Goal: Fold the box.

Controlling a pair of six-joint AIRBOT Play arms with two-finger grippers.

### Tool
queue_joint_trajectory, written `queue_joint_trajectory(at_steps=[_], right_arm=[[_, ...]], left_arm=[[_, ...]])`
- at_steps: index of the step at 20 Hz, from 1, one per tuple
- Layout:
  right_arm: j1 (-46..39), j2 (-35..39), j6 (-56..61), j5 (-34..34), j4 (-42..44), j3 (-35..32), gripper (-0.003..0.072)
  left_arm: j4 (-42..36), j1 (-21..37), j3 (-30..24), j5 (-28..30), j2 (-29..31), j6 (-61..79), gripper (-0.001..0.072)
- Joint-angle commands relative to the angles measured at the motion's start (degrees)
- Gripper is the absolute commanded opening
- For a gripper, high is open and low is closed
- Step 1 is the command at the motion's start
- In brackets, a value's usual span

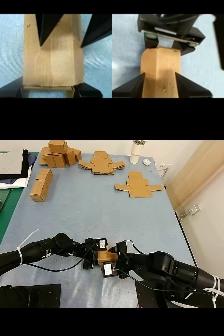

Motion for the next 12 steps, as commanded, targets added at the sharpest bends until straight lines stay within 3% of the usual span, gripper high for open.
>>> queue_joint_trajectory(at_steps=[1, 2, 5, 6, 12], right_arm=[[0.3, -1.3, 0.9, 0.3, -3.9, 0.0, 0.0479], [0.3, -1.2, 0.9, 0.3, -4.2, 0.0, 0.0424], [0.3, -1.2, 0.9, 0.2, -4.6, 0.3, 0.0397], [0.4, -1.0, 0.9, 0.2, -4.5, 0.4, 0.0332], [0.8, 3.3, 0.9, -0.5, -4.5, 0.5, 0.0331]], left_arm=[[0.0, 0.0, 0.0, 0.0, 0.0, 0.0, 0.0472], [0.0, 0.0, 0.0, 0.0, 0.0, 0.0, 0.0472], [0.0, 0.0, 0.0, 0.0, 0.0, 0.0, 0.0472], [0.0, 0.0, 0.0, 0.0, 0.0, 0.0, 0.0472], [0.0, 0.0, 0.0, 0.0, 0.0, 0.0, 0.0472]])
